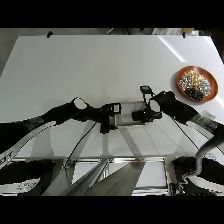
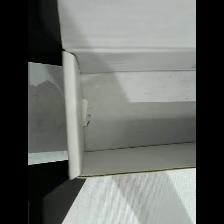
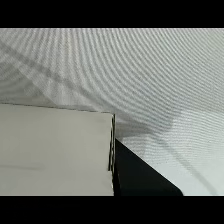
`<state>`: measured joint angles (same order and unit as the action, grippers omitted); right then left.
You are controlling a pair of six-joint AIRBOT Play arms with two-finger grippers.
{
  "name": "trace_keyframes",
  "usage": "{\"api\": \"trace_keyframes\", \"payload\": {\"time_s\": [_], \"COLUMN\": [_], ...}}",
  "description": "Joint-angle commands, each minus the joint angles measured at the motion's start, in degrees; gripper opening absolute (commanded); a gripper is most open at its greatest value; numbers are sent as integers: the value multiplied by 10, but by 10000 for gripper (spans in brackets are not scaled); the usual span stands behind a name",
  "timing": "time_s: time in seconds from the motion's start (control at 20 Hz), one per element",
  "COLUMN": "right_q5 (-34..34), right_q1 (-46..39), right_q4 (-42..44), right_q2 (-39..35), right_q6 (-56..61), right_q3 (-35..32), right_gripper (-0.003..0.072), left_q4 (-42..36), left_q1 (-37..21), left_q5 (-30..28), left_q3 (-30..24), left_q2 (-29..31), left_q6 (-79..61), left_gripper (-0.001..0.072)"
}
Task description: Fold the box and place the chain.
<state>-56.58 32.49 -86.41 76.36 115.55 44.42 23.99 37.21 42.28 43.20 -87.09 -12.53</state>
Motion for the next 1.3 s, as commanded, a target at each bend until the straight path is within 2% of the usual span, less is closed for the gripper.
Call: {"api": "trace_keyframes", "payload": {"time_s": [0.0,0.2,0.25,0.3,0.35,0.4,0.55,0.65,0.7,0.75,0.8,1.0,1.25], "right_q5": [2,-14,-17,-22,-31,-47,-136,-154,-144,-138,-140,-144,-138], "right_q1": [1,0,0,-3,-12,-22,-68,-119,-155,-191,-229,-359,-503], "right_q4": [-1,-7,-14,-19,-19,-16,-5,-6,-6,-6,-4,-8,-19], "right_q2": [1,-44,-70,-98,-123,-144,-176,-175,-174,-169,-157,-85,30], "right_q6": [1,-61,-79,-83,-91,-106,-180,-223,-234,-245,-258,-305,-344], "right_q3": [0,0,0,0,2,10,77,136,162,186,210,264,266], "right_gripper": [186,200,224,307,341,341,340,332,303,199,165,166,175], "left_q4": [0,0,0,0,0,0,0,0,0,0,0,0,0], "left_q1": [0,0,0,0,0,0,0,0,0,0,0,0,0], "left_q5": [-1,-1,0,-1,-1,0,0,0,0,-1,-1,0,-1], "left_q3": [0,0,0,0,0,0,0,0,0,0,0,0,0], "left_q2": [0,0,0,0,0,0,0,0,0,0,0,0,0], "left_q6": [0,0,0,0,0,0,0,0,0,0,0,0,0], "left_gripper": [255,255,255,255,255,255,255,255,255,255,255,255,255]}}
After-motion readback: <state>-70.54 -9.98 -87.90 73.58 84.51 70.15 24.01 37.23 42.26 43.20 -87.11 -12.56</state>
